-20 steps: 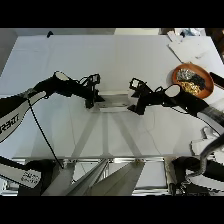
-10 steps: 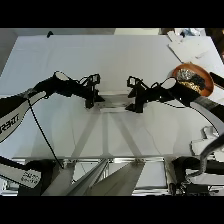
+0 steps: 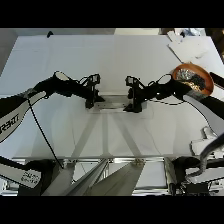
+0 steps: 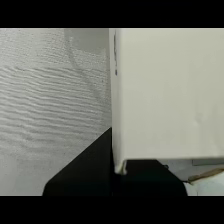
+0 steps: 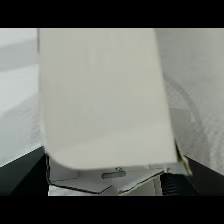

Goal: Fold the box and place the chain.

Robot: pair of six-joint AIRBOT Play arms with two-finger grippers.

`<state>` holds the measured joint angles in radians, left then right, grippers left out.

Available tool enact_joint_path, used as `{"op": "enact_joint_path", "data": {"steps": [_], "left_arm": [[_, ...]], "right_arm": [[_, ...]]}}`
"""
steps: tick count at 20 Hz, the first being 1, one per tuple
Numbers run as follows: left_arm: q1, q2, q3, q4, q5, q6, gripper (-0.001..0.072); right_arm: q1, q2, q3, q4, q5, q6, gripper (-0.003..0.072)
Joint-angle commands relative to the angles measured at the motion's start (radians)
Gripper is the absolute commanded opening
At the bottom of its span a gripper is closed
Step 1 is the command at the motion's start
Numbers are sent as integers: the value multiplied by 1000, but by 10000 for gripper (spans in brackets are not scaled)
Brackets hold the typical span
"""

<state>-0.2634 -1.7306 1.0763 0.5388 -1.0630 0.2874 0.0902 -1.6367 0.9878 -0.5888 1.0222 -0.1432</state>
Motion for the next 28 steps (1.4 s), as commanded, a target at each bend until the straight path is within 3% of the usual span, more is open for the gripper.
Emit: {"op": "enact_joint_path", "data": {"steps": [1, 8, 28], "left_arm": [[0, -1, 0, 0, 1, 0, 14], [0, -1, 0, 0, 1, 0, 14], [0, -1, 0, 0, 1, 0, 14]], "right_arm": [[7, -22, 5, 4, 9, -31, 700], [14, -34, -15, 7, -83, -42, 700], [16, -30, -46, 64, -68, -98, 700]]}}
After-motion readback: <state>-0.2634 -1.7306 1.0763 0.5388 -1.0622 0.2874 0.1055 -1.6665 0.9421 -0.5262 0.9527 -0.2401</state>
